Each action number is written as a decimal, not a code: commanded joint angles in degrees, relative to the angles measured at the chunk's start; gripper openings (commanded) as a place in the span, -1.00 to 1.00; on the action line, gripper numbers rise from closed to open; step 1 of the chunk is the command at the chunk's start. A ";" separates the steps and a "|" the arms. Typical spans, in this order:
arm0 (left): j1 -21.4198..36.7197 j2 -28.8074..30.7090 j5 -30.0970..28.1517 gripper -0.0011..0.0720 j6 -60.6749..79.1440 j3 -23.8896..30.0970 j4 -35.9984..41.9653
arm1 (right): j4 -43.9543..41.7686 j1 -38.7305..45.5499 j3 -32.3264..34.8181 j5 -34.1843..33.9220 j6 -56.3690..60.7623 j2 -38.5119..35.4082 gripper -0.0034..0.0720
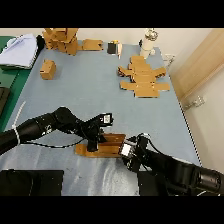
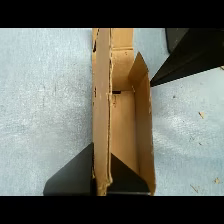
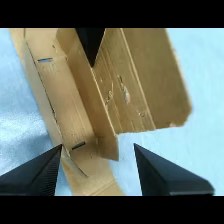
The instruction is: Fold the box.
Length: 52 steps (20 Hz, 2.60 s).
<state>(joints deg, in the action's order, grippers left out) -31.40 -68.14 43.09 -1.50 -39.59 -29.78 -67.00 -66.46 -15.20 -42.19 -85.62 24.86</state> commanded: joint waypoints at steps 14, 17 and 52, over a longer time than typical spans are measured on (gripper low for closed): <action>-0.04 -0.02 -0.02 -0.93 0.02 0.02 0.00 | -60.24 34.34 -4.66 -3.34 -66.69 21.27 0.99; -0.04 -0.02 0.00 -0.93 0.02 0.02 0.00 | -59.60 34.34 -4.72 -3.37 -66.18 21.03 0.99; -0.04 -0.02 0.00 -0.93 0.02 0.02 0.00 | -58.29 34.18 -4.72 -3.04 -78.99 24.24 0.79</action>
<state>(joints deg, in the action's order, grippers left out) -31.46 -68.14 43.13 -1.48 -39.59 -29.78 -125.10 -32.21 -19.90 -45.28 -164.59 49.06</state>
